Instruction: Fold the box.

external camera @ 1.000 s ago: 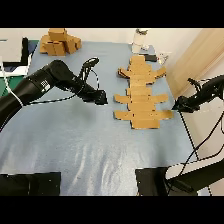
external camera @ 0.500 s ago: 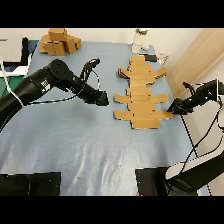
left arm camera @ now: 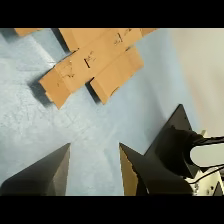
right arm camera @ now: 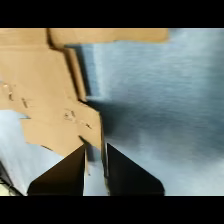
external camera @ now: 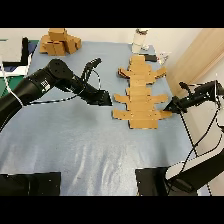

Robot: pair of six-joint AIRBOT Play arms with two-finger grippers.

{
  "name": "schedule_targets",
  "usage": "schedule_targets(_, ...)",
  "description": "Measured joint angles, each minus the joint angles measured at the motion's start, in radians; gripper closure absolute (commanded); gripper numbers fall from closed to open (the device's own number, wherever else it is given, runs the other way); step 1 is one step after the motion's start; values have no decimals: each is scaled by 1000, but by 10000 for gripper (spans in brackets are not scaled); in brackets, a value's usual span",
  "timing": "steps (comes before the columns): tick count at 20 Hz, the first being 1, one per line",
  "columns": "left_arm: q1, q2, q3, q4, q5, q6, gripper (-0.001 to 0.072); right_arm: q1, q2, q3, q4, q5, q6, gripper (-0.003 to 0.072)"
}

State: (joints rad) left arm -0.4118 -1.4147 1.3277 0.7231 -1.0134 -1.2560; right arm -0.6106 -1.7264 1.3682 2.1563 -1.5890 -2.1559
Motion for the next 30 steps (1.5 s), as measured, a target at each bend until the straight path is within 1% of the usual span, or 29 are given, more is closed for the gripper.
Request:
schedule_targets(3, 0, 0, 0, -31, -9, 8, 196, 20, -1, -23, 31, -15, -2, 485)
schedule_targets(4, 2, 0, 0, -42, -18, 11, 196, 31, -2, -29, 35, -15, -4, 575)
schedule_targets(5, 2, 0, 0, -51, -26, 13, 196, 39, -2, -33, 37, -12, -6, 681)
schedule_targets(8, 12, 0, 0, -78, -64, 27, 196, 71, -2, -41, 48, -16, -6, 683)
schedule_targets(10, 36, 0, 0, -126, -90, 60, 196, 103, 8, -56, 68, -31, 4, 683)
schedule_targets(13, 90, 0, 0, -219, -150, 119, 197, 169, 58, -126, 106, -27, 17, 684)
schedule_targets(17, 174, 0, -26, -270, -237, 176, 197, 266, 195, -292, 131, 49, 47, 684)
schedule_targets(20, 220, 0, -74, -285, -282, 218, 197, 365, 334, -456, 141, 135, 95, 682)
schedule_targets(21, 232, 0, -96, -287, -295, 233, 197, 405, 382, -510, 143, 169, 114, 648)
schedule_targets(22, 243, 0, -117, -290, -306, 247, 197, 442, 424, -557, 144, 200, 136, 489)
schedule_targets(23, 250, 0, -140, -291, -322, 262, 197, 478, 460, -596, 144, 226, 152, 417)
schedule_targets(25, 259, 0, -182, -294, -354, 290, 197, 547, 510, -652, 144, 267, 196, 418)
schedule_targets(28, 268, 0, -239, -296, -406, 326, 197, 634, 546, -690, 143, 319, 245, 424)
schedule_targets(29, 273, 0, -255, -297, -420, 333, 197, 655, 550, -696, 143, 333, 251, 504)
schedule_targets(30, 278, 0, -269, -297, -433, 340, 197, 675, 552, -701, 142, 348, 258, 640)
